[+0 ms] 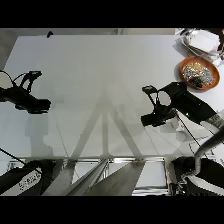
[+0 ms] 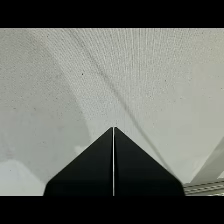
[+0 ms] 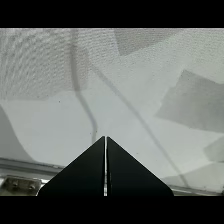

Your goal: Fold the box and place the chain.

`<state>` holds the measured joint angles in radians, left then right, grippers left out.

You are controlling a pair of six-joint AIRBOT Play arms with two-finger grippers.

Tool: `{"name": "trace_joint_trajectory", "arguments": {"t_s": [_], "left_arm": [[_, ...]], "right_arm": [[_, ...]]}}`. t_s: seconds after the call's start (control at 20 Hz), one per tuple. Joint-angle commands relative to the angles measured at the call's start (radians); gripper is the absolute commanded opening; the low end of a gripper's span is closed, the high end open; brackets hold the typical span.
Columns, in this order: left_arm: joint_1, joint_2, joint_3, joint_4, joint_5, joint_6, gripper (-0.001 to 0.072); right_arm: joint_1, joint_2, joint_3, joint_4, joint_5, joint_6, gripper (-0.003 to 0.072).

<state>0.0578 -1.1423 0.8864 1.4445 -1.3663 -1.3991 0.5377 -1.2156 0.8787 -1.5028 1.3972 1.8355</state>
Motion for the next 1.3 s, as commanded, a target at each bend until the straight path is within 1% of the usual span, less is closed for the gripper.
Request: {"name": "trace_joint_trajectory", "arguments": {"t_s": [0.0, 0.1, 0.2, 0.35, 0.4, 0.45, 0.5, 0.55, 0.65, 0.7, 0.8, 0.85, 0.9, 0.95, 1.0, 1.05, 1.2, 1.25], "left_arm": [[0.001, 0.001, 0.000, 0.000, 0.000, 0.000, 0.0013], [0.001, 0.001, 0.000, 0.000, 0.000, 0.000, 0.0013], [0.001, 0.001, 0.000, 0.000, 0.000, 0.000, 0.0013], [0.001, 0.001, 0.000, 0.000, 0.000, 0.000, 0.0013], [0.001, 0.001, 0.000, 0.000, 0.000, 0.000, 0.0013], [0.001, 0.001, 0.000, 0.000, 0.000, 0.000, 0.0013], [0.001, 0.001, 0.000, 0.000, 0.000, 0.000, 0.0013], [0.001, 0.001, 0.000, 0.000, 0.001, 0.000, 0.0013], [0.001, 0.001, 0.000, 0.000, 0.000, 0.000, 0.0013], [0.001, 0.001, 0.000, 0.001, 0.000, 0.000, 0.0013], [0.001, 0.000, 0.000, 0.000, 0.000, 0.000, 0.0013], [0.001, 0.000, 0.000, 0.001, 0.000, 0.000, 0.0013], [0.001, 0.001, 0.000, 0.001, 0.000, 0.000, 0.0013], [0.001, 0.001, 0.000, 0.000, 0.000, 0.000, 0.0013], [0.001, 0.001, 0.000, 0.000, 0.000, 0.000, 0.0013], [0.001, 0.001, 0.000, 0.000, 0.000, 0.000, 0.0013], [0.001, 0.001, 0.000, 0.000, 0.000, 0.000, 0.0013], [0.001, 0.000, 0.000, 0.000, 0.000, 0.000, 0.0013]], "right_arm": [[0.001, 0.001, 0.000, 0.001, -0.006, 0.000, 0.0014], [-0.008, 0.001, 0.008, 0.009, -0.004, -0.075, 0.0015], [-0.072, 0.001, 0.057, -0.032, 0.035, -0.097, 0.0015], [-0.286, 0.001, 0.150, -0.133, 0.089, -0.160, 0.0014], [-0.366, 0.001, 0.164, -0.186, 0.105, -0.190, 0.0015], [-0.451, 0.001, 0.167, -0.248, 0.123, -0.242, 0.0036], [-0.528, 0.001, 0.167, -0.289, 0.148, -0.306, 0.0290], [-0.607, 0.001, 0.167, -0.329, 0.170, -0.377, 0.0690], [-0.735, 0.001, 0.167, -0.421, 0.150, -0.456, 0.0689], [-0.788, 0.001, 0.167, -0.457, 0.111, -0.457, 0.0685], [-0.877, 0.001, 0.167, -0.473, 0.009, -0.458, 0.0673], [-0.908, -0.001, 0.167, -0.473, -0.039, -0.467, 0.0647], [-0.928, -0.008, 0.167, -0.473, -0.073, -0.497, 0.0642], [-0.938, -0.021, 0.167, -0.473, -0.086, -0.520, 0.0638], [-0.941, -0.045, 0.167, -0.475, -0.082, -0.539, 0.0600], [-0.941, -0.072, 0.167, -0.484, -0.077, -0.539, 0.0585], [-0.941, -0.148, 0.167, -0.494, -0.076, -0.523, 0.0566], [-0.941, -0.174, 0.167, -0.508, -0.060, -0.512, 0.0509]]}}
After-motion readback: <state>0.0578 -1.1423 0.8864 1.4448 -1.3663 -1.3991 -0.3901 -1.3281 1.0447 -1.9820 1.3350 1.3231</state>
